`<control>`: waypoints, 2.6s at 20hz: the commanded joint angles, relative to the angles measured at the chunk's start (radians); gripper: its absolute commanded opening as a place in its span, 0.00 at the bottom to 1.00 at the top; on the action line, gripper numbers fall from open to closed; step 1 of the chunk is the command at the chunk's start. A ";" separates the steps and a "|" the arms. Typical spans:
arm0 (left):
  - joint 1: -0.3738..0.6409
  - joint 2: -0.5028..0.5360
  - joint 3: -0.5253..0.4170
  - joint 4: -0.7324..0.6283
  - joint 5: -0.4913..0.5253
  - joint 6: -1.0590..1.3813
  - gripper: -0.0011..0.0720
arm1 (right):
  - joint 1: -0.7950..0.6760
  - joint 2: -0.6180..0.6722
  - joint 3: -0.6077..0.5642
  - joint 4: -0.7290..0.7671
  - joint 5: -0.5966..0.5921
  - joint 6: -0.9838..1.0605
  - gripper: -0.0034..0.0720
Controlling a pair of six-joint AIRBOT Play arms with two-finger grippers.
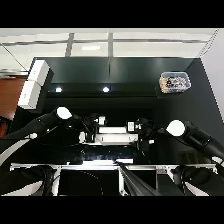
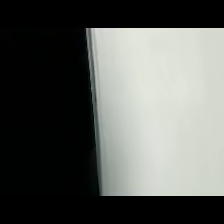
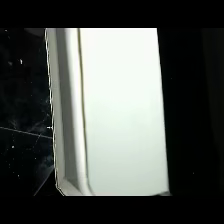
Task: Fold the box and place the chain.
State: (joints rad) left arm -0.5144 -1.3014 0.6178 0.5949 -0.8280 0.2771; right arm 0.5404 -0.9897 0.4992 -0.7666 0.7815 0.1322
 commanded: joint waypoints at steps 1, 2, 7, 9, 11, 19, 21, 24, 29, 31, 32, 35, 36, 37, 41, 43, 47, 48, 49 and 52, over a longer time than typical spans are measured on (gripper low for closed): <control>0.000 0.000 0.000 0.000 -0.007 -0.001 0.05 | -0.041 -0.029 -0.021 0.164 0.026 -0.179 0.88; 0.000 0.000 0.000 0.000 -0.007 -0.001 0.05 | -0.039 -0.047 -0.039 0.199 0.026 -0.226 0.88; 0.000 0.000 0.000 0.000 -0.006 -0.021 0.05 | -0.040 -0.073 -0.114 0.244 -0.040 -0.331 0.88; 0.000 0.000 0.000 0.000 -0.006 -0.021 0.05 | -0.040 -0.075 -0.123 0.255 -0.061 -0.335 0.88; 0.000 0.000 0.000 0.000 -0.006 -0.021 0.05 | -0.040 -0.086 -0.124 0.300 -0.093 -0.339 0.88; 0.000 0.000 0.000 0.000 -0.006 -0.021 0.05 | -0.039 -0.101 -0.121 0.321 -0.095 -0.356 0.88; 0.000 0.000 0.000 0.000 -0.006 -0.021 0.05 | -0.039 -0.102 -0.121 0.318 -0.096 -0.352 0.87; 0.000 0.000 0.000 0.000 -0.003 -0.021 0.05 | -0.039 -0.105 -0.120 0.225 -0.098 -0.270 0.88; 0.000 0.000 0.000 0.000 0.008 -0.021 0.05 | -0.013 -0.108 -0.120 0.202 -0.114 -0.256 0.88; 0.000 0.000 0.000 0.000 0.008 -0.021 0.05 | 0.016 -0.111 -0.120 0.165 -0.148 -0.217 0.88; 0.000 0.000 0.000 0.000 0.008 -0.021 0.05 | 0.023 -0.113 -0.120 0.163 -0.162 -0.206 0.88; 0.000 0.000 0.000 0.000 0.008 -0.021 0.05 | 0.022 -0.113 -0.120 0.163 -0.162 -0.203 0.87; 0.000 0.000 0.000 0.000 0.008 -0.021 0.05 | 0.022 -0.113 -0.120 0.163 -0.161 -0.203 0.88; 0.000 0.000 0.000 0.000 0.008 -0.021 0.05 | 0.022 -0.113 -0.120 0.163 -0.161 -0.203 0.88; 0.000 0.000 0.000 0.000 0.008 -0.024 0.06 | 0.022 -0.113 -0.120 0.163 -0.161 -0.204 0.73; 0.001 0.000 0.005 0.007 0.008 -0.057 0.42 | 0.022 -0.113 -0.120 0.163 -0.161 -0.204 0.61; 0.019 0.044 0.061 0.207 -0.061 -0.245 0.59 | 0.022 -0.113 -0.120 0.163 -0.162 -0.203 0.61; 0.027 0.075 0.079 0.282 -0.096 -0.340 0.59 | 0.022 -0.113 -0.120 0.163 -0.162 -0.203 0.61; 0.039 0.108 0.093 0.346 -0.137 -0.430 0.59 | 0.022 -0.113 -0.120 0.163 -0.162 -0.204 0.61; 0.085 0.230 0.111 0.525 -0.328 -0.683 0.48 | 0.022 -0.113 -0.120 0.163 -0.162 -0.203 0.61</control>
State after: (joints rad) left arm -0.4641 -1.1645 0.7059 0.9169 -0.9871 -0.1398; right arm 0.5613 -1.1030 0.3798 -0.6041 0.6193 -0.0715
